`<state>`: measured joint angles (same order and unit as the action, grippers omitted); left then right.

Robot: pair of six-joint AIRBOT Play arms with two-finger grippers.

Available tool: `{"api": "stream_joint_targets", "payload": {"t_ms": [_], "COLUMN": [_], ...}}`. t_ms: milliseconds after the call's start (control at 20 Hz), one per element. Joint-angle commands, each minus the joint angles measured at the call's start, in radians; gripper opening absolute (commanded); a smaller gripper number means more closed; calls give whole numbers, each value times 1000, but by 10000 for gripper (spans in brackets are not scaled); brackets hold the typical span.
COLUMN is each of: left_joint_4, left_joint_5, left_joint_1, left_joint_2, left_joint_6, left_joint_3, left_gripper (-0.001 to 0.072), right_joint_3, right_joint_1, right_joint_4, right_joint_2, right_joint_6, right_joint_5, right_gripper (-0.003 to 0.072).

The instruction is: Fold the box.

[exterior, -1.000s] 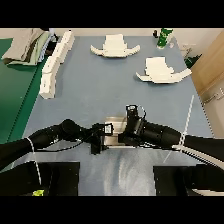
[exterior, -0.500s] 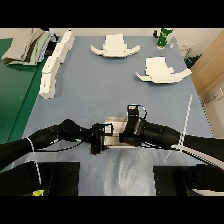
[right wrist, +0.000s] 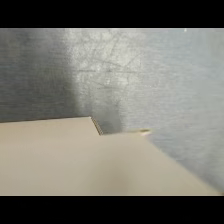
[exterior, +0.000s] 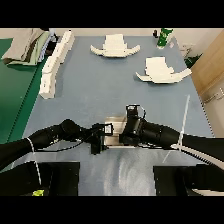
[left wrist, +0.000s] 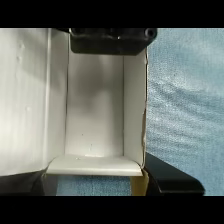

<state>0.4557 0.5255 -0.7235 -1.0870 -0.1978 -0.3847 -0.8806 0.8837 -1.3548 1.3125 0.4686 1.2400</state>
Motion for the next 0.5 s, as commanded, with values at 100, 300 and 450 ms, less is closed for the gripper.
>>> {"api": "stream_joint_targets", "payload": {"t_ms": [100,300,450], "left_joint_4": [0,0,0], "left_joint_5": [0,0,0], "left_joint_1": [0,0,0], "left_joint_2": [0,0,0], "left_joint_6": [0,0,0], "left_joint_3": [-1,-1,-1], "left_gripper": [468,468,468], "right_joint_3": [-53,-80,-80], "right_joint_1": [1,0,0], "right_joint_4": [-6,7,94], "right_joint_2": [-43,-149,-230], "right_joint_6": [71,117,146], "right_joint_5": [103,114,212], "right_gripper": [551,551,547]}}
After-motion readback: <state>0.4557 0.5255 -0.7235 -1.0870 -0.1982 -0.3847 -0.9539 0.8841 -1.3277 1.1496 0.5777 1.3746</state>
